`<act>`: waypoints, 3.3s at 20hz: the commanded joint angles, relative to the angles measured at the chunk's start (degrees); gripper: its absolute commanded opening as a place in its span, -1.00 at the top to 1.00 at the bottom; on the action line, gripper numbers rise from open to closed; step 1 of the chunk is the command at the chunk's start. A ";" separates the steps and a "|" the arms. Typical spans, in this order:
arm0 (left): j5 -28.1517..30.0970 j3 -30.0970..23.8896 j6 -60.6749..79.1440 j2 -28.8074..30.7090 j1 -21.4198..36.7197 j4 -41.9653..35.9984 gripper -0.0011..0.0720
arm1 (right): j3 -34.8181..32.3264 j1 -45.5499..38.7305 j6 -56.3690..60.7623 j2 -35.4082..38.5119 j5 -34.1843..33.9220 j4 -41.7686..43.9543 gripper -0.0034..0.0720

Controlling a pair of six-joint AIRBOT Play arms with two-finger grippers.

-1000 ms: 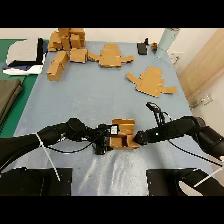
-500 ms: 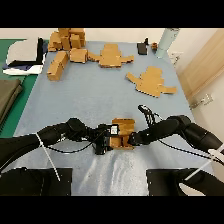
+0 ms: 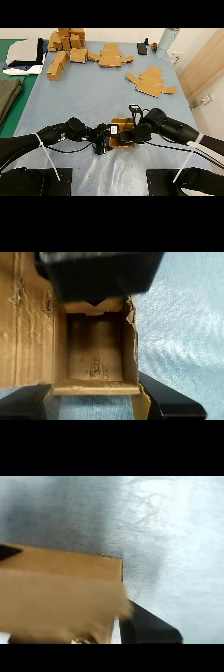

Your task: Fold the box.

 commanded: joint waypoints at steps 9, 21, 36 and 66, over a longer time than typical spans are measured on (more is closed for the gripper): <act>0.00 0.07 0.09 -0.04 0.00 0.04 -0.16 | 3.98 3.85 13.68 -6.45 -11.15 -10.45 0.90; 0.00 0.07 0.09 -0.04 0.00 0.04 -0.17 | 3.98 3.85 13.05 -6.43 -10.01 -9.66 0.21; 0.00 0.07 0.09 -0.04 0.00 0.04 -0.17 | 4.68 3.85 12.20 -2.78 -7.15 -6.12 -0.21; -0.02 0.07 0.09 -0.04 0.00 0.04 -0.16 | 6.78 -36.63 -84.59 -11.41 -19.47 56.70 0.90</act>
